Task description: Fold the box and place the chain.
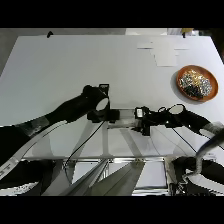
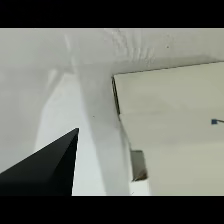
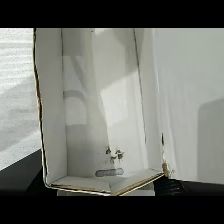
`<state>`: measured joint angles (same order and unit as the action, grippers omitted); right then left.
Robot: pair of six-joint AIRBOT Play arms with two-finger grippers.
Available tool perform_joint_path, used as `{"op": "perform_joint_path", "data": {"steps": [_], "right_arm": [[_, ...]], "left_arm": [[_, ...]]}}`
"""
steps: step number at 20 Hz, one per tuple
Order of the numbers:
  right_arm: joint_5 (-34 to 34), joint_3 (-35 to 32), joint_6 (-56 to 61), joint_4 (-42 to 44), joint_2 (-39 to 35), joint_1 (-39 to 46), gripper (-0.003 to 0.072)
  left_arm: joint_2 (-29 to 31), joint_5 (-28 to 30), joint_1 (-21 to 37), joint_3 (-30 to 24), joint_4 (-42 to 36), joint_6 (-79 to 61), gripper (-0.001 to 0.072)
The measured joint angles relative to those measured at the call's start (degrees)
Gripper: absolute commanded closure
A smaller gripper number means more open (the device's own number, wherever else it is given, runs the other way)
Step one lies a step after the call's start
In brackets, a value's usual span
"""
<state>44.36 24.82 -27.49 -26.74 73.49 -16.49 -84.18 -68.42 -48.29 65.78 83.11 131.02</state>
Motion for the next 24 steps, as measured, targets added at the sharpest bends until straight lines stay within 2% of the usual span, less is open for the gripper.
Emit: {"op": "perform_joint_path", "data": {"steps": [1, 2, 3, 6, 8, 11, 13, 16, 18, 21, 24], "right_arm": [[0.00, 0.00, 0.00, 0.00, 0.00, -0.02, 0.0284], [-0.02, 0.00, 0.00, 0.00, 0.00, -0.02, 0.0284], [-0.02, 0.00, 0.00, 0.00, 0.00, 0.00, 0.0284], [0.00, 0.00, 0.00, 0.00, 0.00, -0.02, 0.0284], [0.00, 0.00, -0.02, 0.00, 0.00, -0.02, 0.0284], [-0.02, 0.00, -0.02, 0.00, 0.00, -0.02, 0.0284], [-0.02, 0.00, 0.00, 0.00, 0.00, -0.02, 0.0284], [-0.02, 0.00, 0.00, 0.00, 0.00, -0.02, 0.0284], [-0.02, 0.00, 0.00, 0.00, 0.00, -0.02, 0.0284], [-0.02, 0.00, -0.02, 0.00, 0.00, 0.00, 0.0284], [-0.02, 0.00, 0.00, 0.00, 0.00, 0.00, 0.0284]], "left_arm": [[1.55, -0.87, 0.94, 0.00, -0.07, -2.58, 0.0163], [3.04, -1.68, 1.97, 0.00, -0.17, -5.70, 0.0066], [4.46, -2.93, 2.97, -0.07, -0.50, -9.31, 0.0016], [9.57, -5.86, 6.73, -2.12, -1.88, -24.81, 0.0016], [13.57, -5.95, 10.12, -5.99, -4.31, -41.16, 0.0016], [18.36, -2.38, 15.85, -14.25, -11.69, -72.19, 0.0017], [19.56, 2.40, 19.63, -20.31, -20.72, -95.56, 0.0016], [17.73, 10.58, 23.02, -26.77, -35.58, -125.74, 0.0016], [14.62, 13.88, 23.98, -28.79, -43.04, -139.14, 0.0013], [9.70, 16.63, 24.06, -30.14, -50.97, -151.42, 0.0012], [6.93, 18.27, 23.30, -30.67, -54.95, -157.41, 0.0011]]}}
